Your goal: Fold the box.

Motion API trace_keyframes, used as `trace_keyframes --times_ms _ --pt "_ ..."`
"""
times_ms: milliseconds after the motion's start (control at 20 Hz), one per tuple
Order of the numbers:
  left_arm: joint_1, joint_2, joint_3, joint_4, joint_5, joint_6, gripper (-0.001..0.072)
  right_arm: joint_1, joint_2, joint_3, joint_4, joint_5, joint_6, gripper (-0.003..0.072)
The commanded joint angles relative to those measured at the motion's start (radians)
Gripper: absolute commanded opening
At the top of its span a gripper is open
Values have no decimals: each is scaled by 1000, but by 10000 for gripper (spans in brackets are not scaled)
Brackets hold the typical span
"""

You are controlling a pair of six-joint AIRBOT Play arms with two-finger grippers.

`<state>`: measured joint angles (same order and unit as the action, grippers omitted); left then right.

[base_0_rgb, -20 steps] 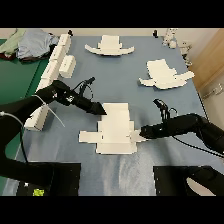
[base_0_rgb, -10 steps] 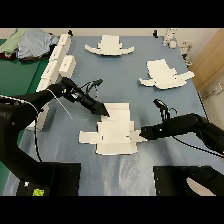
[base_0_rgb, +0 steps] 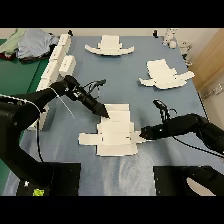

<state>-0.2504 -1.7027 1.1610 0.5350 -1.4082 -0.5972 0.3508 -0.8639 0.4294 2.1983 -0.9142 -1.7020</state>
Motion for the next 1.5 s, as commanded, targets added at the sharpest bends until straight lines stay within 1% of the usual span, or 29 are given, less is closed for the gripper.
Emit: trace_keyframes --times_ms 0,200,250,300,500,550,850,900,950,1000,1100,1200,1300,1400,1450 --pt "-24 -1 2 34 -6 -1 333 0 0 0 -3 0 0 3" --pt "-31 -1 2 34 -8 -1 331 0 1 0 -3 0 0 2" --pt "-31 -1 2 34 -7 0 249 0 1 0 -3 -1 0 3" --pt "-31 -1 2 34 -8 8 115 0 0 0 -3 -1 0 2" --pt "-31 -1 2 33 -8 33 105 0 0 0 -3 -1 0 2" --pt "-30 -1 2 34 -10 37 15 0 1 0 -3 -1 0 3" --pt "-31 -1 3 33 -19 85 17 0 1 4 -6 0 0 10" --pt "-31 -1 3 33 -21 86 17 0 1 5 -14 0 0 77" --pt "-30 -1 4 33 -21 93 17 -2 1 10 -41 -3 0 227" --pt "-30 1 5 33 -20 122 16 -2 1 21 -81 -3 11 292" --pt "-31 13 5 29 -13 198 15 -11 1 56 -211 -10 108 292" --pt "-31 51 4 26 18 257 13 -24 1 106 -428 -40 271 292" --pt "-31 116 -1 25 71 314 11 -42 1 148 -631 -103 451 292" --pt "-38 195 -25 26 144 364 11 -64 1 178 -730 -143 538 292" --pt "-48 237 -48 24 186 392 11 -74 1 187 -741 -143 561 292"
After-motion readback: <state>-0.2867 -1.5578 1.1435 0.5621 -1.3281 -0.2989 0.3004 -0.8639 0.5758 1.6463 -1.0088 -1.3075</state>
